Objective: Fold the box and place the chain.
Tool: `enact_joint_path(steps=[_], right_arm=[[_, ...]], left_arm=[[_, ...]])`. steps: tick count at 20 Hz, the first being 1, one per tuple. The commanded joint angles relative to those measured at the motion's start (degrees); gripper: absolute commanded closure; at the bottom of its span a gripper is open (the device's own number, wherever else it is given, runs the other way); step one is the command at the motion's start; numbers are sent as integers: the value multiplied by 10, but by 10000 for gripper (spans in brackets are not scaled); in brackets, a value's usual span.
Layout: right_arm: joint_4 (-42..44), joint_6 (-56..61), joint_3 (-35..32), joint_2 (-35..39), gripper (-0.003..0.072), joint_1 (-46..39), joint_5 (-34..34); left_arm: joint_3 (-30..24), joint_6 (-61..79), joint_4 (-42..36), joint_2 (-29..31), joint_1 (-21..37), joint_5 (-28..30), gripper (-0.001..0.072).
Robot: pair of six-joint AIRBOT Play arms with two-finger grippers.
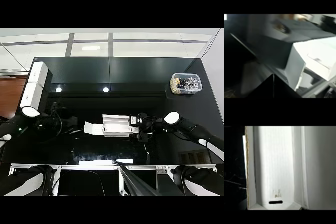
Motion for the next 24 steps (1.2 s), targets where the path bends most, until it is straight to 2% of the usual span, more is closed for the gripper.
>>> enact_joint_path(steps=[1, 4, 11, 12, 14, 15, 16, 24], right_arm=[[0, 0, 0, 0, 455, 1, 0], [0, 0, 0, 0, 455, 0, 0], [0, 0, 0, 0, 455, 0, 0], [0, 0, 0, 0, 454, 1, 0], [0, 0, 0, 0, 455, 1, 0], [0, 0, 0, 0, 455, 1, 0], [0, 0, 0, 0, 454, 1, 0], [0, 0, 0, 0, 455, 1, 0]], left_arm=[[-5, 50, -76, -51, -33, 9, 680], [-4, 104, -134, -54, -68, 32, 680], [0, 157, -144, -54, -77, 46, 675], [3, 173, -150, -54, -77, 40, 623], [11, 184, -165, -54, -77, 32, 316], [17, 184, -165, -54, -77, 23, 122], [23, 184, -164, -54, -77, 13, 4], [42, 184, -160, -54, -96, -6, 6]])
